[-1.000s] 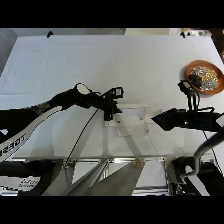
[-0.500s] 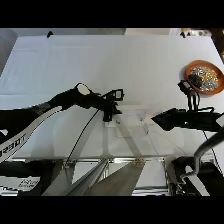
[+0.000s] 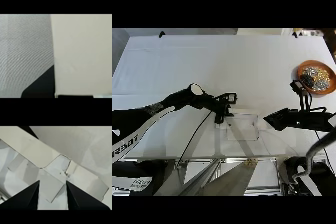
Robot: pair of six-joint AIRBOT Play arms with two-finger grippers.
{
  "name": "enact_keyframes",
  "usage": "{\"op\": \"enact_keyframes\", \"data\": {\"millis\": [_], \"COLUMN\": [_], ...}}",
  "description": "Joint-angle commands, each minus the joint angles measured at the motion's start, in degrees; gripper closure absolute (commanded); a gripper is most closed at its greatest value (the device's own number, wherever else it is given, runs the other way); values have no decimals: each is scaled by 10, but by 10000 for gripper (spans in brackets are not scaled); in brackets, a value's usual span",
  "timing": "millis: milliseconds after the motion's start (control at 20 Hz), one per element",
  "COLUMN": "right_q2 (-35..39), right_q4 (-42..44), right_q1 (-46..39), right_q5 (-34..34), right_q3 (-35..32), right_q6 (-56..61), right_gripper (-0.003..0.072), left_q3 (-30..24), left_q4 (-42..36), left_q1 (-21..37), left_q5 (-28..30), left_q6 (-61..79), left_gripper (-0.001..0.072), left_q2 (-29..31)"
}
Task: Fold the box and place the chain.
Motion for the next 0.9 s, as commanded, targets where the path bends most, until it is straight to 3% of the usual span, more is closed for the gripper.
{"op": "enact_keyframes", "data": {"millis": [0, 50, 100, 150, 200, 250, 400, 650, 800, 850], "right_q2": [0, 0, 0, 0, 0, -1, -2, -33, -62, -62], "right_q4": [-22, -34, -44, -47, -43, -33, -27, -41, -76, -86], "right_q1": [0, 0, 0, 0, 0, 0, 27, 152, 217, 220], "right_q5": [12, 21, 34, 54, 74, 94, 115, 97, 83, 77], "right_q3": [0, 0, 0, 0, 0, 0, -2, -6, -6, -7], "right_q6": [0, 0, -4, -32, -67, -105, -178, -457, -434, -413], "right_gripper": [325, 328, 408, 566, 648, 665, 665, 665, 657, 543], "left_q3": [1, 1, 1, 1, 1, 1, 1, 1, 1, 1], "left_q4": [-2, -2, -2, -2, -2, -2, -2, -2, -2, -2], "left_q1": [0, 0, 0, 0, 0, 0, 0, 0, 0, 0], "left_q5": [10, 10, 10, 10, 8, 6, 6, 6, 6, 6], "left_q6": [-1, -1, 0, 0, 0, 0, 0, 0, 0, 0], "left_gripper": [700, 699, 700, 700, 700, 700, 700, 700, 700, 700], "left_q2": [0, 0, 0, 0, 0, 0, 0, 0, 0, 0]}}
